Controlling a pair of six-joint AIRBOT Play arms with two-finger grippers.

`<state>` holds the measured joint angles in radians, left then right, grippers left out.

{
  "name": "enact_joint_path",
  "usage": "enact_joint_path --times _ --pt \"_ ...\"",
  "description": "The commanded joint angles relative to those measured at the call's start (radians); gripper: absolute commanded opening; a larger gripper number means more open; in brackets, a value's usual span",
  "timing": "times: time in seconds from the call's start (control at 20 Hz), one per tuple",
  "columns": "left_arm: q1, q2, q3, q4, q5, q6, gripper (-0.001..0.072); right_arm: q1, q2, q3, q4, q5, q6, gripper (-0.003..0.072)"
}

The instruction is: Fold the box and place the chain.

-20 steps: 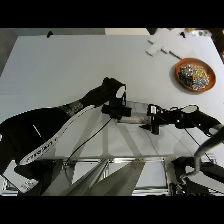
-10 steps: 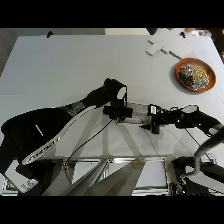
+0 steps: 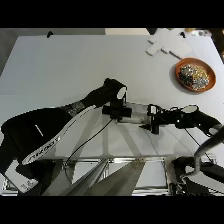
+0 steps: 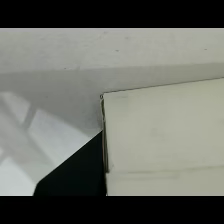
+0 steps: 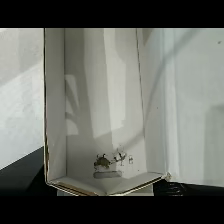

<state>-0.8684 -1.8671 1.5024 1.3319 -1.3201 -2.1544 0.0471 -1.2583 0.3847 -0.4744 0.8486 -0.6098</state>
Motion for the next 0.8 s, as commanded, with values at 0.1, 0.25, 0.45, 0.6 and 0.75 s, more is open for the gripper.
enact_joint_path --times 0.1,0.25,0.45,0.6,0.75 --pt "0.004 0.013 0.0 0.004 -0.036 0.023 0.0265 0.001 0.0 0.0 0.001 0.001 0.002 0.0316" --pt "0.015 0.039 0.0 0.004 -0.078 0.074 0.0374 0.001 0.0 0.0 0.001 0.0 0.002 0.0316" --pt "0.039 0.105 0.0 0.004 -0.113 0.185 0.0374 0.001 0.0 0.0 0.001 0.0 0.002 0.0316" --pt "0.071 0.188 0.0 0.005 -0.153 0.37 0.0379 0.001 0.0 0.0 0.001 0.001 0.002 0.0316" --pt "0.119 0.294 0.0 0.004 -0.203 0.645 0.0636 0.001 0.0 0.0 0.001 0.001 0.002 0.0316"
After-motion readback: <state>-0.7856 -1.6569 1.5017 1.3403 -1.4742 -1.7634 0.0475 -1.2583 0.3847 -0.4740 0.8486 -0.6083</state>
